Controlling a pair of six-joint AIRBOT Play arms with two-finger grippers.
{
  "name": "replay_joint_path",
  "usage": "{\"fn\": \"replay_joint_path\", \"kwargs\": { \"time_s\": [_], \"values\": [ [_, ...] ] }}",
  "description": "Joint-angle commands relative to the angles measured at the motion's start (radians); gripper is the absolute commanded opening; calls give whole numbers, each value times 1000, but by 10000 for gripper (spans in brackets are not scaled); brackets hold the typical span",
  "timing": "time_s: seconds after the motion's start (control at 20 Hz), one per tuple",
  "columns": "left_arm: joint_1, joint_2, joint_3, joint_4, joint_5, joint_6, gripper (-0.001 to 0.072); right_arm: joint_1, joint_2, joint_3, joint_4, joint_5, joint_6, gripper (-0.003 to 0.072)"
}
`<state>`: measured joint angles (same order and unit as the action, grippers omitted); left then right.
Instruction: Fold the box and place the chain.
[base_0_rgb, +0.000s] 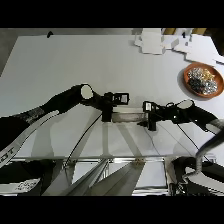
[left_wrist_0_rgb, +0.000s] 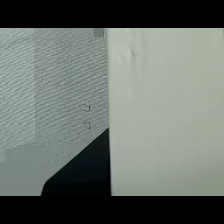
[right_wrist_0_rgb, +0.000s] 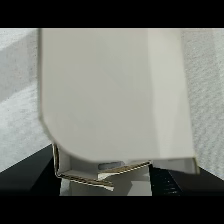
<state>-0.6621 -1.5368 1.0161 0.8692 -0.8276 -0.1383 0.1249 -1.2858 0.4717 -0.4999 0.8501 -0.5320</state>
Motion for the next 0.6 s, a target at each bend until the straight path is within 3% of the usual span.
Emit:
{"fn": "replay_joint_path", "kwargs": {
  "time_s": [0.0,0.15,0.2,0.3,0.35,0.55],
  "values": [
    [0,0,0,0,0,0,10,1,0,0,0,0,0,406],
    [0,1,0,0,-16,7,14,1,0,0,0,0,0,406],
    [0,1,0,1,-6,10,114,1,0,0,0,0,0,406],
    [3,11,0,12,2,10,529,1,0,0,0,0,0,406],
    [9,21,0,20,-2,6,604,1,0,0,0,0,0,406],
    [36,100,0,123,-26,-48,608,1,0,0,0,0,0,406]
  ]
}}
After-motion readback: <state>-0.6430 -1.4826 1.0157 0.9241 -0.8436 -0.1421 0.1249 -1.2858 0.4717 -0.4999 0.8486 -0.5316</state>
